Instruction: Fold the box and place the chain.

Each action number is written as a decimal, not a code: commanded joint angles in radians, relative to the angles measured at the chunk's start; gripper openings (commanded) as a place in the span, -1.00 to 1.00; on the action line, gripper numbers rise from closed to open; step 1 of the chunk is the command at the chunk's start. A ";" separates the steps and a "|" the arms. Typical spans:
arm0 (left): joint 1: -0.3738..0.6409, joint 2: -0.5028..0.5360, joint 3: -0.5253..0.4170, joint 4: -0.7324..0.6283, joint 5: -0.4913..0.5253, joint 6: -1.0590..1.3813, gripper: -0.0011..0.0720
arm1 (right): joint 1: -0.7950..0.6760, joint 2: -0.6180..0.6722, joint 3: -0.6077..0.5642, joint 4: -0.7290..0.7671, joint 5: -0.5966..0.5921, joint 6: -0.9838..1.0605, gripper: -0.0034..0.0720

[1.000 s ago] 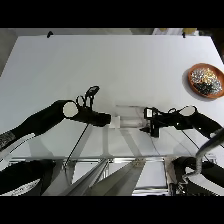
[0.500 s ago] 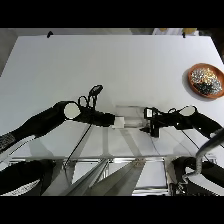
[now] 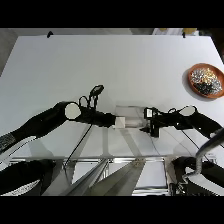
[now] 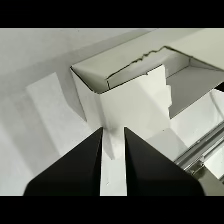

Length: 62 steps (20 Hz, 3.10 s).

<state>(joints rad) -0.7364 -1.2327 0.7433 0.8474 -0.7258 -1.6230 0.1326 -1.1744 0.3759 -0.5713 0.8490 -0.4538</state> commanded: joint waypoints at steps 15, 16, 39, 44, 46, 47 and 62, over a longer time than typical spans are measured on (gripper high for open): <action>-0.093 -0.110 0.146 0.187 -0.028 -0.168 -0.17 | 0.000 0.000 0.000 0.000 0.000 0.000 -0.04; -0.098 -0.117 0.155 0.208 -0.038 -0.194 -0.17 | 0.000 0.000 0.000 0.000 0.000 0.000 -0.04; -0.177 -0.325 0.427 0.508 -0.348 -0.683 -0.24 | 0.000 0.000 0.000 0.000 0.000 0.000 -0.04; -0.215 -0.431 0.540 0.517 -0.419 -0.700 -0.40 | 0.000 0.000 0.000 0.000 0.000 0.000 -0.04; -0.226 -0.468 0.573 0.520 -0.454 -0.700 -0.40 | 0.000 0.000 0.000 0.000 0.000 0.000 -0.04; -0.226 -0.476 0.575 0.519 -0.472 -0.701 -0.40 | 0.000 0.000 0.000 0.000 0.000 0.000 -0.04; -0.222 -0.478 0.575 0.578 -0.532 -0.782 -0.63 | 0.000 0.000 0.000 0.000 0.000 0.000 -0.04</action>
<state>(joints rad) -0.9592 -1.7119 1.3174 1.4258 -1.2564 -2.3970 0.1329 -1.1744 0.3756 -0.5720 0.8505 -0.4545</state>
